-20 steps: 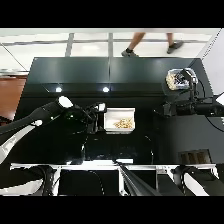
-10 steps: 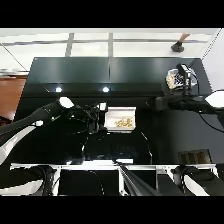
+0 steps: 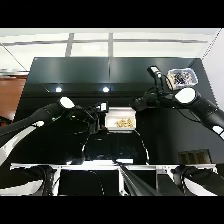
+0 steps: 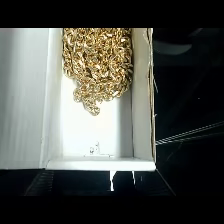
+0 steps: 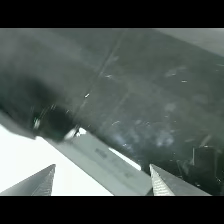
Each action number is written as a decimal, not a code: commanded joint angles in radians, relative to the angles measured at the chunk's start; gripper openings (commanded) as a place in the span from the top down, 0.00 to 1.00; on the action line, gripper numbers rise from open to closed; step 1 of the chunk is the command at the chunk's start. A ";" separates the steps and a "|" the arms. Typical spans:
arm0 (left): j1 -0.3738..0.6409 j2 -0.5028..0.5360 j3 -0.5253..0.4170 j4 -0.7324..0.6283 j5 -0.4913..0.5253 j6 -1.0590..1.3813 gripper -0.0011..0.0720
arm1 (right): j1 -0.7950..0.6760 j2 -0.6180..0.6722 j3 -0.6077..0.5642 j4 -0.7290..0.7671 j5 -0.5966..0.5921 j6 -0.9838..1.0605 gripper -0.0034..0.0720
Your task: Fold the box and place the chain.
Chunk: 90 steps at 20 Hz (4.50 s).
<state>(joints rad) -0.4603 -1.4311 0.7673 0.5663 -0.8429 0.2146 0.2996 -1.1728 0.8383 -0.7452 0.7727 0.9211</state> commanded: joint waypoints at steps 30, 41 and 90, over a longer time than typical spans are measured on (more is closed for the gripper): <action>0.000 0.000 0.000 0.002 0.001 0.000 0.32 | 0.085 -0.050 0.003 -0.045 0.248 -0.568 0.46; 0.000 0.000 0.000 0.002 0.000 0.000 0.32 | 0.086 -0.050 0.003 -0.042 0.236 -0.562 0.55; 0.001 0.000 0.000 0.001 0.000 0.000 0.32 | -0.035 0.042 -0.221 0.507 0.238 -0.102 0.93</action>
<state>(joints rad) -0.4603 -1.4311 0.7673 0.5674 -0.8433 0.2134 0.2691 -1.1236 0.6834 -0.3817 1.1534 0.7696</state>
